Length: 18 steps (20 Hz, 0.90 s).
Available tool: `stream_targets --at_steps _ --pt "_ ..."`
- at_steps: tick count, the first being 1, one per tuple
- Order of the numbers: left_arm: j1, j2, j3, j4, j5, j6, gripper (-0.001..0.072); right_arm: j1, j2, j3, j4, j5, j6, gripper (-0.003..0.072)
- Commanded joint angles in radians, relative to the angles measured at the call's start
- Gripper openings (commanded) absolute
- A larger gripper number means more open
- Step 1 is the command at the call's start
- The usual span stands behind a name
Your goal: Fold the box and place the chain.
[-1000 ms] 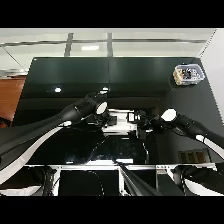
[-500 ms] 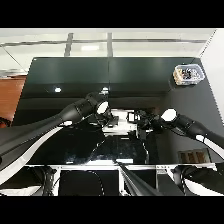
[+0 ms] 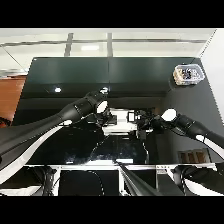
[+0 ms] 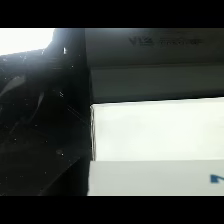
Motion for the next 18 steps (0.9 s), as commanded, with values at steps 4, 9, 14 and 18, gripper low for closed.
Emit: stream_targets --at_steps 4,9,14,18 --pt "-0.001 -0.001 0.001 -0.008 0.006 0.010 0.0022 0.001 0.000 0.000 -0.001 0.000 -0.003 0.0181" --pt "-0.001 -0.001 0.001 -0.010 0.006 0.010 0.0023 0.001 0.000 0.000 -0.001 0.000 -0.003 0.0181" --pt "-0.001 -0.013 0.001 -0.011 0.006 0.010 0.0023 0.001 0.000 0.000 -0.001 -0.002 -0.004 0.0181" --pt "0.000 -0.014 0.001 -0.011 -0.013 0.010 0.0023 0.001 0.000 0.000 0.003 -0.005 -0.004 0.0181"
